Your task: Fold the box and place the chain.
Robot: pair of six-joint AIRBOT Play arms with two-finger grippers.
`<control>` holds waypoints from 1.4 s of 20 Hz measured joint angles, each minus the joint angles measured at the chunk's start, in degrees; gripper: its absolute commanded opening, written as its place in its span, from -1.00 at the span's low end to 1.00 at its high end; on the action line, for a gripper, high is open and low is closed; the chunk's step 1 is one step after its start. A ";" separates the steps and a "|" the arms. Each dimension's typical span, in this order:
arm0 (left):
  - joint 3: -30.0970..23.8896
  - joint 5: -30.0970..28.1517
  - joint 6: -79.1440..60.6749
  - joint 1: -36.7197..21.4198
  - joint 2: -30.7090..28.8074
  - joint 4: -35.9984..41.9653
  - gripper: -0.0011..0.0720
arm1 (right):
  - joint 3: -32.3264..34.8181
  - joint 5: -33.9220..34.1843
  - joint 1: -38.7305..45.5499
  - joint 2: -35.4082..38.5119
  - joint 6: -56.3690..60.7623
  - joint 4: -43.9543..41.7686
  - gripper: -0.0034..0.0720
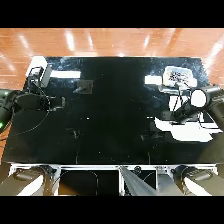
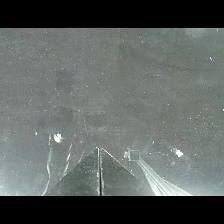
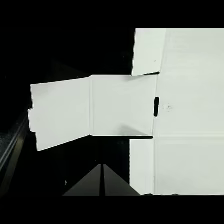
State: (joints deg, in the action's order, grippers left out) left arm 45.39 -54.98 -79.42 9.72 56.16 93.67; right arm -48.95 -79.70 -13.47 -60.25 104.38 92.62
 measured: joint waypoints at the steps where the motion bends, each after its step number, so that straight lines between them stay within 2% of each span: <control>1: 0.00 0.00 0.00 0.00 0.00 0.00 -0.91 | 0.00 0.00 0.00 0.00 0.00 0.00 -0.84; 11: 0.00 0.02 0.00 0.00 0.00 0.00 -0.91 | 0.00 0.00 0.00 0.00 0.00 0.00 -0.84; 14: 0.00 2.80 0.00 0.00 0.09 0.00 -0.91 | 0.00 0.02 0.00 0.00 0.00 0.00 -0.84; 17: 0.00 6.19 0.04 0.00 0.13 0.00 -0.91 | 0.00 2.91 0.00 0.00 0.00 0.42 -0.84; 23: 0.00 8.96 0.11 0.02 0.55 1.03 -0.91 | 0.00 8.66 0.00 0.00 0.00 1.64 -0.83; 24: 0.00 8.98 0.13 0.00 0.63 1.38 -0.91 | 0.00 9.90 0.00 0.00 0.00 2.01 -0.51; 25: 0.00 9.33 0.13 0.00 0.74 1.92 -0.79 | 0.00 11.34 0.07 0.00 0.00 2.56 1.00; 26: 0.00 9.40 0.13 0.00 0.85 2.40 -0.14 | 0.00 12.90 0.22 0.00 0.00 3.34 1.00; 27: 0.00 9.44 0.13 0.02 0.98 2.84 0.75 | -0.02 14.32 0.68 0.00 0.00 4.09 1.00; 28: 0.00 9.51 0.13 0.09 1.11 3.21 0.74 | -0.22 15.37 1.73 -0.02 -0.04 5.09 0.99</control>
State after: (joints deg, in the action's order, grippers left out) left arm 45.39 -45.47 -79.29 9.80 57.28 96.88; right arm -49.17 -64.34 -11.75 -60.27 104.33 97.71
